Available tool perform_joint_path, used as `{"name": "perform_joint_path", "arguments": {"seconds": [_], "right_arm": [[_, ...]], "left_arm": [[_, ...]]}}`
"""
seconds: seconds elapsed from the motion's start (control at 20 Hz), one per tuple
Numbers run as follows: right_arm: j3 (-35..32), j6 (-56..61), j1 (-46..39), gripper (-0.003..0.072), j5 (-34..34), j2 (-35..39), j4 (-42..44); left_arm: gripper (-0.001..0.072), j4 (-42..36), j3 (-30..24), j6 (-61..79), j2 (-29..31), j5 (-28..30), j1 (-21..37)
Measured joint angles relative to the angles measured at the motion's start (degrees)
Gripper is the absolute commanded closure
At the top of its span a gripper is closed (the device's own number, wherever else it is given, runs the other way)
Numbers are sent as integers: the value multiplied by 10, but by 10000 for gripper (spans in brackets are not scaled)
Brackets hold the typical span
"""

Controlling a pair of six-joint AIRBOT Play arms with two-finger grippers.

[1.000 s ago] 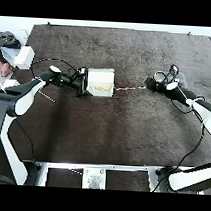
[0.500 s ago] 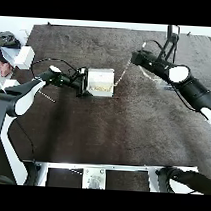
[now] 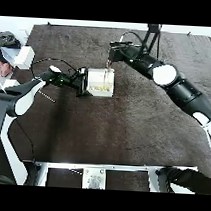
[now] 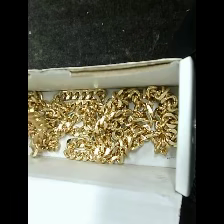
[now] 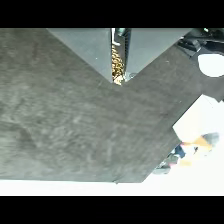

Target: Fold the box and place the chain.

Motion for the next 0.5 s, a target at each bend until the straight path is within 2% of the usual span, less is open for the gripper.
{"name": "perform_joint_path", "arguments": {"seconds": [0.2, 0.5], "right_arm": [[21, 0, 14, 701, -20, -9, 0], [89, -2, 20, 701, -31, -12, -15]], "left_arm": [[362, 0, 0, 0, 0, 0, 0], [362, 0, 0, 0, 0, 0, 0]]}}
